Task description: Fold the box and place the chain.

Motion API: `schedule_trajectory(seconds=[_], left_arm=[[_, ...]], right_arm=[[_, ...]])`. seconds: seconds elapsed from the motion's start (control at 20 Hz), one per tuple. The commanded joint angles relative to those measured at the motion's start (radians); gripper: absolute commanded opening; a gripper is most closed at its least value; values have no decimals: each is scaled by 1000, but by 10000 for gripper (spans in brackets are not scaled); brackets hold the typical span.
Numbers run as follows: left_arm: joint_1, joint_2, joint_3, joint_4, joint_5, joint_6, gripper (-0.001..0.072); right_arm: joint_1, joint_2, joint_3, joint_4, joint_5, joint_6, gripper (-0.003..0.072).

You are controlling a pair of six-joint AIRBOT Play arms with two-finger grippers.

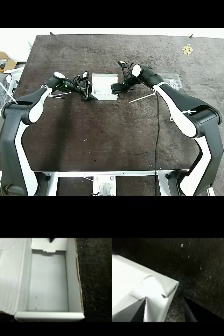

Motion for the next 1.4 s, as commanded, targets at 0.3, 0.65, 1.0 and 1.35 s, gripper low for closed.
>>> schedule_trajectory(seconds=[0.3, 0.65, 1.0, 1.35], left_arm=[[0, 0, 0, 0, 0, 0, 391], [0, -1, 0, 0, 0, 0, 391], [0, -1, 0, -1, 0, 0, 391], [0, -1, 0, -1, 0, 0, 391]], right_arm=[[95, -115, 232, -326, 229, 262, 372], [136, -143, 231, -379, 216, 396, 203], [144, -162, 232, -429, 188, 479, 85], [146, -162, 232, -439, 163, 489, 20]])
